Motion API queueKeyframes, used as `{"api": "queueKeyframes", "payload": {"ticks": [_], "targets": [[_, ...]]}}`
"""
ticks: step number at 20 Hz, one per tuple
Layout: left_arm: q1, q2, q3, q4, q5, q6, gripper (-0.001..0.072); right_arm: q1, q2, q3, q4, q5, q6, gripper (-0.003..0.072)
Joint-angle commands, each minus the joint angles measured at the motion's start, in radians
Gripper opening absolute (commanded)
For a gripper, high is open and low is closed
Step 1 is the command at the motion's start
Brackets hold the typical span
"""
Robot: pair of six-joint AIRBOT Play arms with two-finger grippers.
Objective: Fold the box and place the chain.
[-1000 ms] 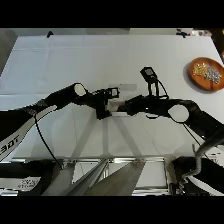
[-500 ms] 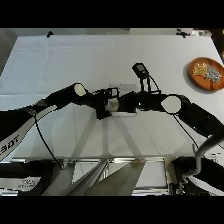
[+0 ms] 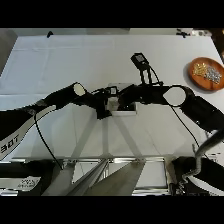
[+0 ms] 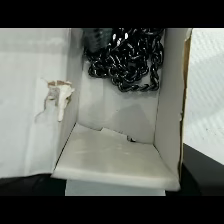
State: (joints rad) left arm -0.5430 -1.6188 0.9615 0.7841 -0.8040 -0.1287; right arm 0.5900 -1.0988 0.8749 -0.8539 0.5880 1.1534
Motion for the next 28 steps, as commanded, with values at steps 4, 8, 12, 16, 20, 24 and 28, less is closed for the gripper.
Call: {"api": "queueKeyframes", "payload": {"ticks": [4,8,12,16,20,24,28], "targets": [[-0.001,0.001,0.000,0.010,0.003,0.005,0.0212,0.001,0.000,0.007,-0.215,0.105,0.179,0.0138],[-0.001,0.001,0.000,0.010,0.003,0.005,0.0212,0.001,0.000,0.007,-0.322,0.154,0.238,0.0235],[-0.001,0.001,0.000,0.010,0.003,0.005,0.0212,-0.049,0.001,0.007,-0.357,0.191,0.238,0.0071],[-0.001,0.001,0.000,0.010,0.003,0.005,0.0212,-0.287,0.001,0.007,-0.349,0.338,0.195,0.0010],[-0.001,0.001,0.000,0.010,0.003,0.005,0.0212,-0.487,-0.013,0.007,-0.238,0.295,0.067,0.0009],[-0.001,0.001,0.000,0.010,0.003,0.005,0.0212,-0.513,-0.173,0.020,-0.015,0.238,-0.094,0.0009],[-0.001,0.001,0.000,0.010,0.003,0.005,0.0212,-0.513,-0.404,0.135,0.223,0.280,-0.241,0.0009]]}}
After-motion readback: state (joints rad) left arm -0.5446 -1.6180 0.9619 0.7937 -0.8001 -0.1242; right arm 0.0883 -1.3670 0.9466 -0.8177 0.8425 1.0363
